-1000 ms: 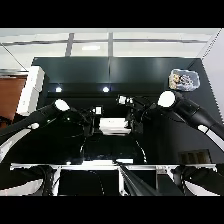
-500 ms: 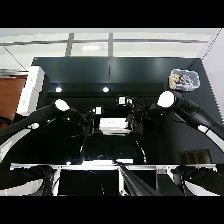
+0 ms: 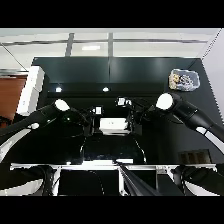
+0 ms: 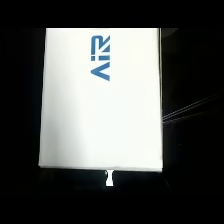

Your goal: Fold the box and place the chain.

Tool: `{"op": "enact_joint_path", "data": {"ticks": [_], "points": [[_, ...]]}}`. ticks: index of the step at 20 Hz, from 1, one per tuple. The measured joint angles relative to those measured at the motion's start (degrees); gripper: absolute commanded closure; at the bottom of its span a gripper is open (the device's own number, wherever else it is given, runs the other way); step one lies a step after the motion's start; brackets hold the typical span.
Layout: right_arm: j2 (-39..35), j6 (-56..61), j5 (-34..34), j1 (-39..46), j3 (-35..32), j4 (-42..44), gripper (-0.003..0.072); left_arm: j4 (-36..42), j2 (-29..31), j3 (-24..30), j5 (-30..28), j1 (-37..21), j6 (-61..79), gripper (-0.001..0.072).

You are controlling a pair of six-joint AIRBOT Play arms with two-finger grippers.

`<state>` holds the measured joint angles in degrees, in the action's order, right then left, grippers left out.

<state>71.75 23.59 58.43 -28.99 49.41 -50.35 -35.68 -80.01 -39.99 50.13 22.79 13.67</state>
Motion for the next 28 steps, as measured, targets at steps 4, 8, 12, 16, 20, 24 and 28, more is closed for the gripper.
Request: {"op": "enact_joint_path", "data": {"ticks": [4,8,12,16,20,24,28], "points": [[-0.6,4.9,1.4,0.2,0.6,-0.5,0.0311,0.1,0.0,0.0,0.0,0.0,-0.1,0.0377],[-3.0,17.5,6.4,2.8,3.6,-0.2,0.0414,0.0,0.0,0.0,0.0,0.0,-0.3,0.0377],[-4.3,29.2,13.8,6.2,2.1,2.6,0.0671,0.0,0.0,0.0,0.0,0.0,-0.3,0.0377],[-4.4,33.4,4.9,7.0,-5.3,17.0,0.0671,0.0,0.0,0.0,0.0,0.0,-0.3,0.0377],[-2.6,34.8,-6.0,5.9,-10.2,29.7,0.0670,0.0,0.0,0.0,0.0,0.0,-0.4,0.0377],[-0.6,35.1,-9.7,5.4,-11.5,33.4,0.0671,0.0,0.0,0.0,0.0,0.0,-0.4,0.0377],[0.5,37.1,-10.7,5.3,-11.9,31.5,0.0671,0.0,0.0,0.0,0.0,0.0,-0.4,0.0377]]}}
